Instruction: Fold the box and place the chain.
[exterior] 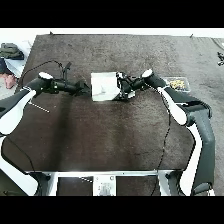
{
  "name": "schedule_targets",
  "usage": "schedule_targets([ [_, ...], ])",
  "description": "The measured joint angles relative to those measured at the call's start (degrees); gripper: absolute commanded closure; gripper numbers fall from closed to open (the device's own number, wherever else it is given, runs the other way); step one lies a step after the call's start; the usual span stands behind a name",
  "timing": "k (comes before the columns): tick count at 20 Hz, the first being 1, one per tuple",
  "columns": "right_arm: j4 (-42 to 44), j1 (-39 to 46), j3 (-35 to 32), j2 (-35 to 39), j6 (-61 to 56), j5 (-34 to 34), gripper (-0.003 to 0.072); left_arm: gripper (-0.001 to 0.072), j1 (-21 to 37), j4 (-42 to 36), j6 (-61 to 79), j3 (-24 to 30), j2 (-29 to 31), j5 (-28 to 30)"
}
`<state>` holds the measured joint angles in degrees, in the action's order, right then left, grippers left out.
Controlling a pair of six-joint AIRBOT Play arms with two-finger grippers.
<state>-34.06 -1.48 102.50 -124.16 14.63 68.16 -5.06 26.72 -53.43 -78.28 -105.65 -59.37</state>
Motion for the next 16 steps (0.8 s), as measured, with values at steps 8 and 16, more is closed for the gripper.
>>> schedule_targets([
  [8, 0.0, 0.0, 0.0, 0.0, 0.0, 0.0, 0.0409, 0.0328, -1.3, 0.3, -1.2, -1.6, 0.1, -0.9],
  [16, 0.0, 0.0, 0.0, 0.0, 0.0, 0.0, 0.0409, 0.0328, -5.4, 12.8, -13.0, -7.2, 0.1, -1.7],
])
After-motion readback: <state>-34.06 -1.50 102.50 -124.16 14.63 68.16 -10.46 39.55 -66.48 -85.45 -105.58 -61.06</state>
